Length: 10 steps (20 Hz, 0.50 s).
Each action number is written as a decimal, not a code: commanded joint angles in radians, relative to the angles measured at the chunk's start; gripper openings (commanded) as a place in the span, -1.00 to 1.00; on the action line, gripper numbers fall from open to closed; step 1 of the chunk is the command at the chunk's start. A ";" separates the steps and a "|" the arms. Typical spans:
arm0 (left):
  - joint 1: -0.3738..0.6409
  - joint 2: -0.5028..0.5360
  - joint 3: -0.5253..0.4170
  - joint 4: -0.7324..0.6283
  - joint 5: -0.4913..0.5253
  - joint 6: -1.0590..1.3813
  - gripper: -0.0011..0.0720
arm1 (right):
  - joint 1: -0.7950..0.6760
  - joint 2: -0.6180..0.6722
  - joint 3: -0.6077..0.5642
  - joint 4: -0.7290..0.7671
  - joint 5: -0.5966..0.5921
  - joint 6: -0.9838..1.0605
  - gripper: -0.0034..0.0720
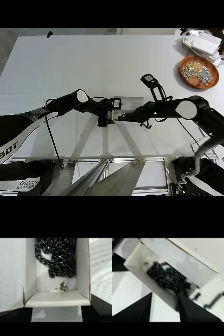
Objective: Fold the box and place the chain.
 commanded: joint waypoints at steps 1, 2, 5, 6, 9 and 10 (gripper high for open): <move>0.000 0.000 -0.001 0.000 0.000 0.000 -0.61 | -0.088 0.049 0.004 -0.126 0.247 0.029 0.17; 0.000 0.000 -0.001 0.000 0.000 0.000 -0.61 | -0.105 0.048 -0.002 -0.170 0.291 0.039 0.17; 0.000 0.000 -0.001 0.000 0.000 0.000 -0.61 | -0.114 0.048 -0.055 -0.205 0.284 0.051 0.15; 0.000 0.000 -0.001 0.000 0.000 0.000 -0.61 | -0.113 0.045 -0.071 -0.203 0.270 0.058 0.11; 0.000 0.000 -0.001 0.000 0.000 0.000 -0.61 | -0.113 0.024 -0.114 -0.208 0.243 0.068 -0.02; 0.000 0.000 -0.001 0.000 0.000 0.000 -0.61 | -0.113 0.021 -0.130 -0.206 0.214 0.068 -0.02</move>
